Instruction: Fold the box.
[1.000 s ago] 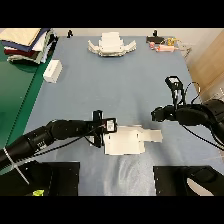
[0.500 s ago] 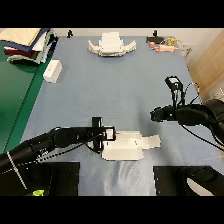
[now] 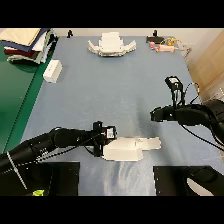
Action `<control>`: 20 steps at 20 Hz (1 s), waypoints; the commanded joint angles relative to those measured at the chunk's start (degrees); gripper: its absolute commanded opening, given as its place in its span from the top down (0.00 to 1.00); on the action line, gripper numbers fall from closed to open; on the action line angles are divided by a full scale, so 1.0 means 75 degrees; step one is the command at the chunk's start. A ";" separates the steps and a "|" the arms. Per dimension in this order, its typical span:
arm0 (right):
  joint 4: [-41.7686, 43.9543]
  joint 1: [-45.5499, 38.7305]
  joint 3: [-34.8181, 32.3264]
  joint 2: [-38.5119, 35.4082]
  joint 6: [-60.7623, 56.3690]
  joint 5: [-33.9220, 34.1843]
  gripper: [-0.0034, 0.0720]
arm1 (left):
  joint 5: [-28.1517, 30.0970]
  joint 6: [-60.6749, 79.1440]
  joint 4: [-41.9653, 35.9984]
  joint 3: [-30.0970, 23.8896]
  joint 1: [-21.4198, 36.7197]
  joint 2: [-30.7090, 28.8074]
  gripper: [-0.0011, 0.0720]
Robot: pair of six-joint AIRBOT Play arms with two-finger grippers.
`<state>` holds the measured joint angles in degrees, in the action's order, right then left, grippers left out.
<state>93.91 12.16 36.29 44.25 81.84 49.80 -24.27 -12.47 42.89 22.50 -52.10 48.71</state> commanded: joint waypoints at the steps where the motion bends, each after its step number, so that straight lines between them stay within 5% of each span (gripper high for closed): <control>1: 0.0003 -0.0003 0.0006 0.0003 0.0003 0.0000 0.62 | -0.0058 -0.0356 0.0009 0.0254 0.0006 -0.0003 0.97; 20: 0.0003 -0.0003 0.0003 0.0012 0.0003 0.0000 0.62 | -0.0396 0.0376 0.0289 0.0659 0.0338 0.0364 0.97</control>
<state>93.93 12.16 36.29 44.31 81.87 49.80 -26.46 -11.31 45.06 27.40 -49.63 50.72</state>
